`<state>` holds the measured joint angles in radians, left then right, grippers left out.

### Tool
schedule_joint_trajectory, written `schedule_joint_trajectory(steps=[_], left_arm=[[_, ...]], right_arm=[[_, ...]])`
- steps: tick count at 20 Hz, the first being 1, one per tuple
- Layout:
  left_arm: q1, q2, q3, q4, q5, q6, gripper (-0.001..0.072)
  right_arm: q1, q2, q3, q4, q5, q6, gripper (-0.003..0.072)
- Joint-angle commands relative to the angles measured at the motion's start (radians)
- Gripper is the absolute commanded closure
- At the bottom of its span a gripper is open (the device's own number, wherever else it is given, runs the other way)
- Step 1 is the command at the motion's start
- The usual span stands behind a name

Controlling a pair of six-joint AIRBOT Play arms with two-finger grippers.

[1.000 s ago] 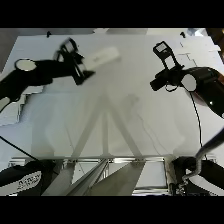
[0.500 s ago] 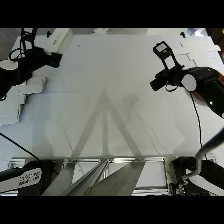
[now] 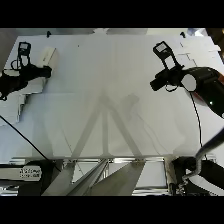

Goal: Fold the box and place the chain.

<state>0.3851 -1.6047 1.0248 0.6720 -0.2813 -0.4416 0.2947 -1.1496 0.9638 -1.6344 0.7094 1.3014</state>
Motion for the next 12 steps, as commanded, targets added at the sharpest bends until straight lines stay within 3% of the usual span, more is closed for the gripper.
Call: schedule_joint_trajectory(steps=[1,2,3,4,12], left_arm=[[0.015,-0.043,0.000,0.055,-0.011,-0.011,0.0616],[0.015,-0.042,0.000,0.055,-0.010,-0.011,0.0439],[0.016,-0.042,0.000,0.055,-0.008,-0.011,0.0164],[0.016,-0.042,0.000,0.055,-0.006,-0.011,0.0016],[0.015,0.048,0.000,0.055,-0.050,-0.011,-0.0007]], right_arm=[[0.000,0.000,0.001,0.001,0.000,0.000,0.0680],[0.000,0.000,0.001,0.000,0.000,0.000,0.0680],[0.000,0.000,0.001,0.000,0.000,0.000,0.0680],[0.000,0.000,0.001,0.000,0.000,0.000,0.0680],[0.000,0.000,0.001,0.000,0.000,0.000,0.0680]])
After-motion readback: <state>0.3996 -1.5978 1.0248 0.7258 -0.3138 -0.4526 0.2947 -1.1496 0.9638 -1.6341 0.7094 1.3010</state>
